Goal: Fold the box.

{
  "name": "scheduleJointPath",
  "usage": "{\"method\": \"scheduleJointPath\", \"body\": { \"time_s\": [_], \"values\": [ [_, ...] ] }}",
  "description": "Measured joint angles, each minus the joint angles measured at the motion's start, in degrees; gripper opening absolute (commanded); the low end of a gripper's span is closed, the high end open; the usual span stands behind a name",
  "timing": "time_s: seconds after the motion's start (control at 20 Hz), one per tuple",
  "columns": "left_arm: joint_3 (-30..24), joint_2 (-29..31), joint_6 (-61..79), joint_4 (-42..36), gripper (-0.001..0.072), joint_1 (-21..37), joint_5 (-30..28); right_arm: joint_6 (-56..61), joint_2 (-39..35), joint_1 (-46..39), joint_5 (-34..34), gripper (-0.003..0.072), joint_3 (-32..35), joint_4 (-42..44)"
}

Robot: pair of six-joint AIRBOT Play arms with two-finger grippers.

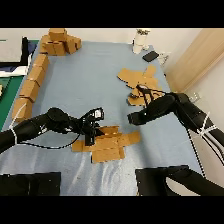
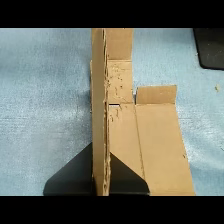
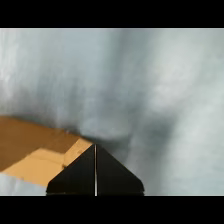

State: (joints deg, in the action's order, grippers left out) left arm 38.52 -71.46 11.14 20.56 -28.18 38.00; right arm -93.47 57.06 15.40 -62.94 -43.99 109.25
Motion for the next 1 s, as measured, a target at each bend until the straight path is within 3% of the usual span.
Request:
{"method": "scheduleJointPath", "body": {
  "time_s": [0.25, 0.65, 1.0],
  "values": [
    [0.0, 0.0, 0.0, 0.0, 0.0014, 0.0, 0.0, 0.1, 0.0, 3.7, -2.9, 0.0003, 4.6, 1.3],
    [0.0, 0.0, 0.0, 0.0, 0.0015, 0.0, 0.0, -2.7, 0.0, 4.9, 7.9, 0.0002, 13.0, -5.2],
    [0.0, 0.0, 0.0, 0.1, 0.0015, 0.0, 0.0, -7.0, -4.2, 5.0, 10.3, 0.0002, 14.0, -3.3]
  ]
}}
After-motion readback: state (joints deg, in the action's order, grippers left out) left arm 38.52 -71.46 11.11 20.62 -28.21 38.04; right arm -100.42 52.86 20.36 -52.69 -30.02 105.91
